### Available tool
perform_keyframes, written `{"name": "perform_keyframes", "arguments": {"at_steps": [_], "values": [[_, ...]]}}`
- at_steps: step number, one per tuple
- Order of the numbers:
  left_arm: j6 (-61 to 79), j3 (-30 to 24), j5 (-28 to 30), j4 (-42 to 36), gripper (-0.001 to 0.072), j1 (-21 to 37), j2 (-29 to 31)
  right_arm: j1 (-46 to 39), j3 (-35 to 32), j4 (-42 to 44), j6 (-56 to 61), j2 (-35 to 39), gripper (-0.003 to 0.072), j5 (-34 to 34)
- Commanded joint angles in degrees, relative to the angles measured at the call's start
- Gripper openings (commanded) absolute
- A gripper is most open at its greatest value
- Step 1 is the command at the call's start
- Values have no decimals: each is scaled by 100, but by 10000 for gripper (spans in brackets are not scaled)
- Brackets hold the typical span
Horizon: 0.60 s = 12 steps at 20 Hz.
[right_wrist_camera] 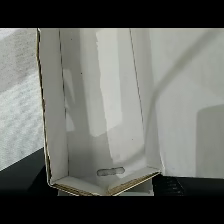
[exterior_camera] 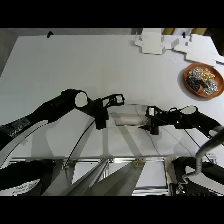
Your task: Fold the box and place the chain.
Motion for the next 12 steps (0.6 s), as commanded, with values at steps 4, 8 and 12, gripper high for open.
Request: {"name": "perform_keyframes", "arguments": {"at_steps": [4, 8, 12], "values": [[1915, -291, 310, -81, 323, 162, 4, 4, 0, 2, 2, 2, 472, 2], [2946, -291, 721, -573, 352, 160, 0, 4, 0, 2, 0, 2, 472, 0], [3136, -291, 758, -780, 352, 153, -144, 4, 0, 2, 0, 2, 472, 0]]}}
